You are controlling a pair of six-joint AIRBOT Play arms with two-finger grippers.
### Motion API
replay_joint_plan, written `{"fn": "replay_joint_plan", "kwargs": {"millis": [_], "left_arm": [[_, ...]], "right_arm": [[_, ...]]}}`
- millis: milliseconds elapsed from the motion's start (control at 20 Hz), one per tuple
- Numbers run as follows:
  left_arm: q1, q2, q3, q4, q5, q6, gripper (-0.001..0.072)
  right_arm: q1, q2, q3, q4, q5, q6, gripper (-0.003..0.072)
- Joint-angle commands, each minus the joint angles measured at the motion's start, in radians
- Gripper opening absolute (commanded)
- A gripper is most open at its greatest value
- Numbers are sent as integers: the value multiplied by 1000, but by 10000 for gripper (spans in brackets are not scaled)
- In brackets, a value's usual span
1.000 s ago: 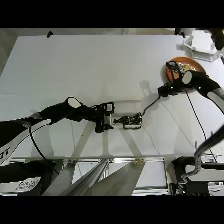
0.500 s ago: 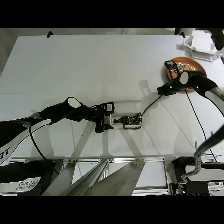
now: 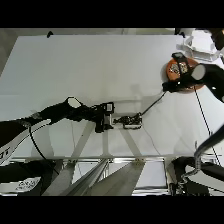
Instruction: Fold the box and place the chain.
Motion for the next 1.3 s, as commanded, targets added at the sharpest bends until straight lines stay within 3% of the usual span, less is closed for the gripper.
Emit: {"fn": "replay_joint_plan", "kwargs": {"millis": [0,350,550,750,900,1000,1150,1250], "left_arm": [[0,-1,0,-1,0,0,321],[0,-1,0,0,0,0,321],[0,-1,0,0,0,0,321],[0,-1,0,0,0,0,321],[0,-1,0,0,0,0,321],[0,-1,0,0,0,0,321],[0,-1,0,0,0,0,321],[0,-1,0,0,0,0,321]], "right_arm": [[1,204,2,211,104,-109,16],[2,564,2,461,213,-207,16],[2,671,2,651,242,-213,16],[6,698,2,818,269,-235,16],[99,668,-15,761,277,-233,16],[212,621,-51,681,209,-233,16],[364,506,-97,476,148,-197,16],[413,425,-124,438,141,-184,16]]}}
